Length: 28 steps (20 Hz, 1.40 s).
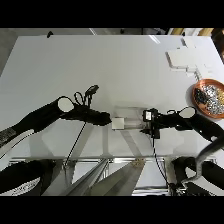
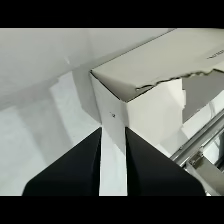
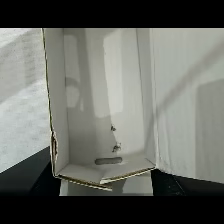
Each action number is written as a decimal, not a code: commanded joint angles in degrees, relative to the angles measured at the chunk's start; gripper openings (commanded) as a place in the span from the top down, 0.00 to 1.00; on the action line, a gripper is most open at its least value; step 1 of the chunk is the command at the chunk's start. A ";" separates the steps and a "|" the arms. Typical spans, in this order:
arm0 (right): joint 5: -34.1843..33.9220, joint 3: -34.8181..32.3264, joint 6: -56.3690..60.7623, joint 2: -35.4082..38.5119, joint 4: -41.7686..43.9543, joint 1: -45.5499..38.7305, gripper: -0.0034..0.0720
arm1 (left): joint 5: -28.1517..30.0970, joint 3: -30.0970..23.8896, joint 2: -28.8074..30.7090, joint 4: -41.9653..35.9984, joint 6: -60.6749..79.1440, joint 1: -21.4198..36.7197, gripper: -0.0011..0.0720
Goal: Fold the box and place the chain.
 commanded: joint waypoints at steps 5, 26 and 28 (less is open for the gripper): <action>0.02 0.00 0.00 -0.02 0.02 0.00 0.42 | 2.45 0.20 0.13 -1.40 -0.13 -2.34 0.52; 0.02 0.00 0.00 -0.02 0.02 0.00 0.42 | -0.37 11.39 -5.68 25.92 -28.94 -11.06 0.51; 0.02 0.00 0.00 -0.02 0.02 0.00 0.42 | -1.77 13.03 -6.10 28.41 -31.91 -11.98 0.51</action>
